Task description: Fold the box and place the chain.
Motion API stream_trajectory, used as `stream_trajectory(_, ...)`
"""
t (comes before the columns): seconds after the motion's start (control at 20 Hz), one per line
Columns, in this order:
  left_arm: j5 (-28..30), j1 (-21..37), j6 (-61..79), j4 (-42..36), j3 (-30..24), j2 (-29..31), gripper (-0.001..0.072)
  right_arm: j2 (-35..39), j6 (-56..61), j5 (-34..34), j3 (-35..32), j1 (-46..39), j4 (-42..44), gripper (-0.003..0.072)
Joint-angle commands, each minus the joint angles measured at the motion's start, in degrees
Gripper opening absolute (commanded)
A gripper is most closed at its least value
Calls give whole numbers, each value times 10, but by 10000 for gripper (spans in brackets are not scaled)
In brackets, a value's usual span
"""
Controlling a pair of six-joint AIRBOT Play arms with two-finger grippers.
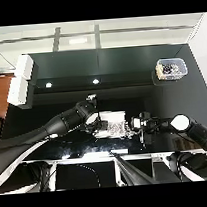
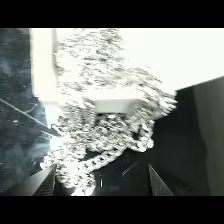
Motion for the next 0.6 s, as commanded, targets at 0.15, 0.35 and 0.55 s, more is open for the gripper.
stream_trajectory(0.15, 0, 0, 0, 0, 0, 0, 31, -13, -38, 17, 0, 16, -22, 672)
stream_trajectory(0.35, 0, 0, 0, 0, 0, 0, 31, -23, -56, -6, 0, 20, -21, 672)
stream_trajectory(0.55, 0, 0, 0, 0, 0, 0, 31, -30, -59, -26, 0, 20, -14, 672)
